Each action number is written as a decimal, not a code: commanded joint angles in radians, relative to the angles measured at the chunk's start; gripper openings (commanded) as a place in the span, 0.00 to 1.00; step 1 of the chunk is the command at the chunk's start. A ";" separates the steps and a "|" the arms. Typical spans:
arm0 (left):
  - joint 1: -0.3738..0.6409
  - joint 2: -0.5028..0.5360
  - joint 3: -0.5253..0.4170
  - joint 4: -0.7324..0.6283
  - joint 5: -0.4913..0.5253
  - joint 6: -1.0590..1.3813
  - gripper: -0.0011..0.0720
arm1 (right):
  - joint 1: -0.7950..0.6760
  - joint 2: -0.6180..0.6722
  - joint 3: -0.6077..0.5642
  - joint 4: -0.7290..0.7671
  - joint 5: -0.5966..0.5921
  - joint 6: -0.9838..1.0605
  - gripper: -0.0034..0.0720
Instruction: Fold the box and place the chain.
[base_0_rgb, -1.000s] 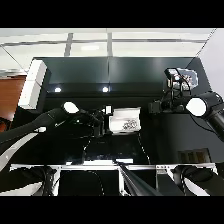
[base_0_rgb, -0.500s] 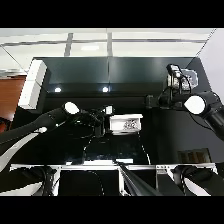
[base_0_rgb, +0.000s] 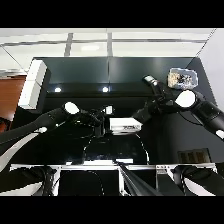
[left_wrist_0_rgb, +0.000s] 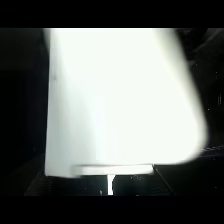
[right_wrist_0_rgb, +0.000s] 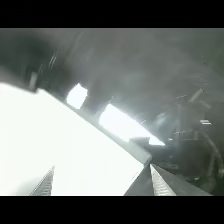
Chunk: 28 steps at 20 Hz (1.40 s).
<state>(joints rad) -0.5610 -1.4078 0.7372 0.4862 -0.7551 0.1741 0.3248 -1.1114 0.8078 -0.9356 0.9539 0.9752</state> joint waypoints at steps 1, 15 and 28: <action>0.000 -0.001 0.000 0.000 0.000 0.000 0.56 | 0.004 -0.006 0.000 0.018 0.164 -0.444 0.97; 0.000 -0.001 0.000 0.000 0.000 0.000 0.56 | 0.014 -0.027 -0.003 0.072 0.095 -0.814 0.97; 0.000 -0.001 0.000 0.000 0.000 0.000 0.56 | 0.014 -0.035 -0.003 0.071 0.142 -0.822 0.29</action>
